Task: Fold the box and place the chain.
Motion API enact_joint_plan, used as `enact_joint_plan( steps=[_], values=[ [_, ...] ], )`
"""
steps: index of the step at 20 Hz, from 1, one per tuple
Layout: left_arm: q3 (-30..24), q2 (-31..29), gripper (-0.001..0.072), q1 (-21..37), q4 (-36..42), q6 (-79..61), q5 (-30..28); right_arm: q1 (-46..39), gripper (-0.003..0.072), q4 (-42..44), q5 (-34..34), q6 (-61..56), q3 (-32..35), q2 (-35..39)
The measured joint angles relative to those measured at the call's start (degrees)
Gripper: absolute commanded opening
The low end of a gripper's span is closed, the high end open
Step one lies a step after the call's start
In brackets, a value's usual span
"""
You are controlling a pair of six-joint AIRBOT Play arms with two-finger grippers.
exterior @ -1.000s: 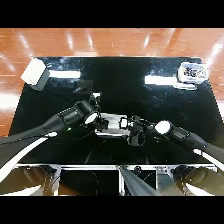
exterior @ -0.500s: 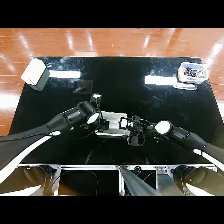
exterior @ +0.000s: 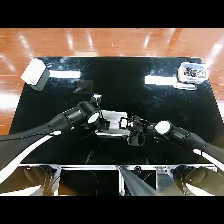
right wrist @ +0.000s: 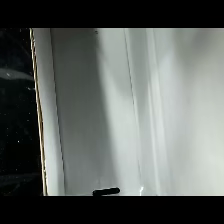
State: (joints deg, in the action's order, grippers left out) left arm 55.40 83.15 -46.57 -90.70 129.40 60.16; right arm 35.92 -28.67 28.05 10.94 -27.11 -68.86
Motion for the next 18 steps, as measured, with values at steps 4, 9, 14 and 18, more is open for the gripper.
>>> enact_joint_plan(
  steps=[4, 9, 14, 18],
  values=[
    [0.0, 0.24, 0.0291, 0.0, 0.59, -0.02, -0.24, -0.02, 0.0486, 0.0, -0.02, 0.0, 0.0, 0.0],
    [0.04, 0.31, 0.0282, 0.0, 1.01, -0.28, -0.24, 0.0, 0.0486, 0.0, 0.0, 0.02, 0.0, 0.0],
    [0.07, 0.31, 0.0022, 0.04, 2.08, -1.14, 0.33, 0.0, 0.0485, 0.0, 0.15, -0.04, 0.02, -0.02],
    [1.07, 0.28, 0.0026, 0.0, 2.64, -1.73, 0.85, 0.0, 0.0486, 0.0, 0.11, -0.04, 0.04, -0.02]
  ],
)
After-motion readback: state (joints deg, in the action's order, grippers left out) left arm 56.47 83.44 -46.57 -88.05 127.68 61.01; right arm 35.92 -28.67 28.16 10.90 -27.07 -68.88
